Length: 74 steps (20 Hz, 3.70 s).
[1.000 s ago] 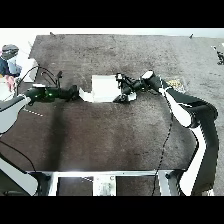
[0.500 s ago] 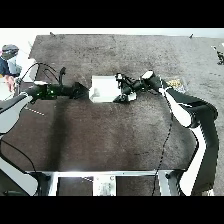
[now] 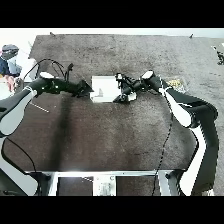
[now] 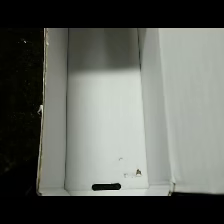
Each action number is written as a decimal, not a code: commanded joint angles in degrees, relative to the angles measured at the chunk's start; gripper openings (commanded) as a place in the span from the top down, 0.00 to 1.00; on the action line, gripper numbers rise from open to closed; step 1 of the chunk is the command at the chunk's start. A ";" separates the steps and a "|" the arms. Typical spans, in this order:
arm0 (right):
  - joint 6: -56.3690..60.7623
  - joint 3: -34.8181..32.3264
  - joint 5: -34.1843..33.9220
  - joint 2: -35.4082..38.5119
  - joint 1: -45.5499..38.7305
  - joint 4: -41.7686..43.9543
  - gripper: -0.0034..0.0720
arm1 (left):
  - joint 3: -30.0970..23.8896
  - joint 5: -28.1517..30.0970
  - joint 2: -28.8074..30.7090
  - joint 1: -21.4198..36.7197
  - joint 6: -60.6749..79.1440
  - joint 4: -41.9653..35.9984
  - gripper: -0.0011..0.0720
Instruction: Fold the box and place the chain.
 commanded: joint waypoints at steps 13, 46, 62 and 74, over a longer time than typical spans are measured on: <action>0.00 0.02 0.00 0.00 0.07 0.00 0.37 | 10.08 4.24 -0.15 -10.23 -34.42 29.03 0.45; 0.00 0.02 0.00 0.00 0.11 0.00 0.37 | 35.34 -15.76 -14.23 -21.88 -59.21 64.65 0.90; 0.00 0.02 0.00 0.00 0.11 0.02 0.37 | 40.15 -24.26 -13.29 -21.35 -44.81 61.53 0.10; 0.00 0.02 0.00 0.00 0.11 0.02 0.37 | 39.45 -22.60 -1.33 -10.54 -25.49 48.50 0.10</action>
